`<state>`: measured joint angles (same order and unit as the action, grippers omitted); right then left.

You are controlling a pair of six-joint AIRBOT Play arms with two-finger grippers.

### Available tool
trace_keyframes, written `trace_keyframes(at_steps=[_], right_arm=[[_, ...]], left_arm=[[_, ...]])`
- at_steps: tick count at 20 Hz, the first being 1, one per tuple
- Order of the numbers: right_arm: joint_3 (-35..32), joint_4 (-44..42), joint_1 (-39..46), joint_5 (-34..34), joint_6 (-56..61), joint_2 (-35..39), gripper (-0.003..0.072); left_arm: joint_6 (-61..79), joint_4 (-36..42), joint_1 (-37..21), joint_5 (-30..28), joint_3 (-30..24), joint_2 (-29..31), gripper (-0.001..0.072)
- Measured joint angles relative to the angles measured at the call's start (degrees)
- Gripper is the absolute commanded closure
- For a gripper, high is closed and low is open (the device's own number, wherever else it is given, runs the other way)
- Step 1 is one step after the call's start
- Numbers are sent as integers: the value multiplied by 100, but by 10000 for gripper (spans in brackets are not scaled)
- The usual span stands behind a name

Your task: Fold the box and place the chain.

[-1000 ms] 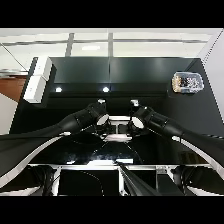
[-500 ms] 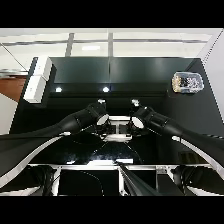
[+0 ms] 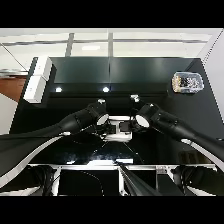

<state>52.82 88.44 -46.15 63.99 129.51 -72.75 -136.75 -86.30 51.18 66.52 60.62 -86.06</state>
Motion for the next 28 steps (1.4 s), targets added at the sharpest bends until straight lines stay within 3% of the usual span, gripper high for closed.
trace_keyframes(at_steps=[7,10,13,15,19,22,25,28], right_arm=[[11,251,20,745,-964,1659,243],[-4,1058,289,1213,-1161,2415,244],[-83,1873,1067,1392,-1591,2800,243],[-221,2133,1823,1091,-1832,2874,-22],[-411,2205,3486,-15,-2074,2481,-20],[-151,1989,4538,-817,-2159,1690,-19],[702,1624,5313,-1073,-2186,588,-19],[1812,1093,5772,-885,-2194,-505,-19]], left_arm=[[2,-7,0,0,0,0,677],[2,-7,0,0,0,0,677],[2,-7,0,0,0,0,677],[0,-7,0,0,0,0,677],[-2,-2,0,0,0,0,677],[-2,-2,0,2,0,0,677],[-2,0,0,2,0,0,677],[-4,2,0,4,0,2,677]])
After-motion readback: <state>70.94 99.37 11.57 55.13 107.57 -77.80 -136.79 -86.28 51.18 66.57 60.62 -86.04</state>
